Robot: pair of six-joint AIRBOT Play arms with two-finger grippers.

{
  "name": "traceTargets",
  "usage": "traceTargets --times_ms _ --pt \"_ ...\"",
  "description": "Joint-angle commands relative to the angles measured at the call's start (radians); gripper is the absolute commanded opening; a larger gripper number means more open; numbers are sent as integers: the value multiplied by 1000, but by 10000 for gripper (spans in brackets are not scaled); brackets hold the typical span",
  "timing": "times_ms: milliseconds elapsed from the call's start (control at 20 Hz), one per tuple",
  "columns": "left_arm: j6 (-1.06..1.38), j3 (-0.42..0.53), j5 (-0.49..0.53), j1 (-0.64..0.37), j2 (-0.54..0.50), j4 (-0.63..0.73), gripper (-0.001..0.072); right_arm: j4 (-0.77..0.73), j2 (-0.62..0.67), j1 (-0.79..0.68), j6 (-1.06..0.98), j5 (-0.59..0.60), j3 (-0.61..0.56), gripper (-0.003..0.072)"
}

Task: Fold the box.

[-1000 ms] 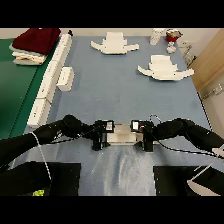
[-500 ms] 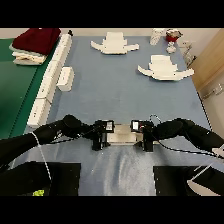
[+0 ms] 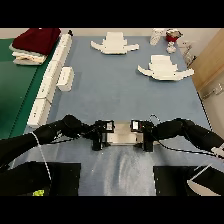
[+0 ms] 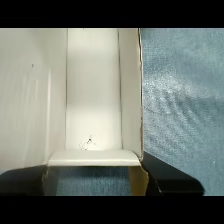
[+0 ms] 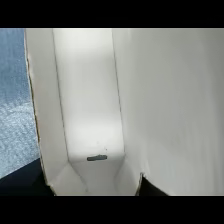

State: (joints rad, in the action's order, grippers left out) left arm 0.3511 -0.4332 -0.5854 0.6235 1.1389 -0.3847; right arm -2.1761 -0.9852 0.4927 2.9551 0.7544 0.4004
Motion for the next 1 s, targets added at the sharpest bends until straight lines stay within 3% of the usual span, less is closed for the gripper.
traceTargets --times_ms 0,200,350,500,650,700,750,850,950 --pt "-1 -1 1 0 1 0 432 15 37 0 -39 17 2 718" --pt "-1 -1 1 0 1 0 432 178 158 0 -256 113 8 717" --pt "-1 -1 1 0 1 0 432 327 280 0 -546 224 51 707" --pt "-1 -1 1 0 1 0 432 311 382 0 -889 302 100 685" --pt "-1 -1 1 0 1 0 432 46 392 0 -1205 332 78 362" --pt "-1 -1 1 0 1 0 432 -94 371 5 -1257 311 53 221" --pt "-1 -1 1 0 1 0 432 -192 344 26 -1290 258 30 188" --pt "-1 -1 1 0 1 0 432 -308 285 128 -1381 44 8 188" --pt "-1 -1 1 0 1 0 432 -304 231 229 -1422 -147 37 188"
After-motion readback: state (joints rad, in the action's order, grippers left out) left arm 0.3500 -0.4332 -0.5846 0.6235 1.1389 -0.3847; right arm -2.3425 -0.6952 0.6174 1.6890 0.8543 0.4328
